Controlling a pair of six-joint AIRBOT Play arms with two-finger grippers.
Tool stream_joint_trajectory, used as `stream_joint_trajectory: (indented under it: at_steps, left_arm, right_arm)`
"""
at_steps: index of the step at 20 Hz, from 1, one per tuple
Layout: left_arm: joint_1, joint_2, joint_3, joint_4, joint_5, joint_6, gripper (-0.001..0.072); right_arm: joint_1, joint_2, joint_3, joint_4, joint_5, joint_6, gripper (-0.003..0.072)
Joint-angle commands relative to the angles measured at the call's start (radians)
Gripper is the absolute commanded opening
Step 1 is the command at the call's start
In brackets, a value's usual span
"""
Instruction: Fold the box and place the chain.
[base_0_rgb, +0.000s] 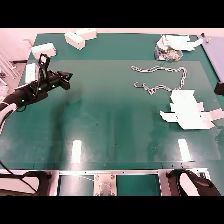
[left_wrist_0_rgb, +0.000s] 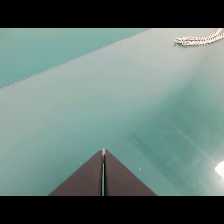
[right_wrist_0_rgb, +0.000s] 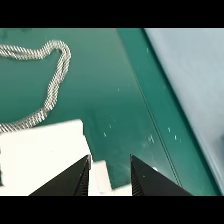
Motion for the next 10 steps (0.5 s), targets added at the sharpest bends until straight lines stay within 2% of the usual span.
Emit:
stream_joint_trajectory:
  at_steps: [1, 3, 5, 8, 10]
  left_arm:
    - [0.000, 0.001, 0.000, 0.000, 0.000, 0.000, 0.0020]
    - [0.000, 0.001, 0.000, 0.000, 0.000, 0.000, 0.0020]
    - [0.000, 0.001, 0.000, 0.000, 0.000, 0.000, 0.0021]
    - [0.000, 0.001, 0.000, 0.000, 0.000, 0.000, 0.0021]
    - [0.000, 0.001, 0.000, 0.000, 0.000, 0.000, 0.0020]
  right_arm:
    - [-0.214, -0.105, 0.045, 0.335, -0.102, -0.323, 0.0320]
    - [-0.335, -0.175, 0.062, 0.483, -0.168, -0.461, 0.0320]
    - [-0.431, -0.247, 0.096, 0.563, -0.238, -0.550, 0.0320]
    - [-0.518, -0.386, 0.212, 0.588, -0.383, -0.618, 0.0320]
    - [-0.568, -0.514, 0.330, 0.607, -0.529, -0.647, 0.0322]
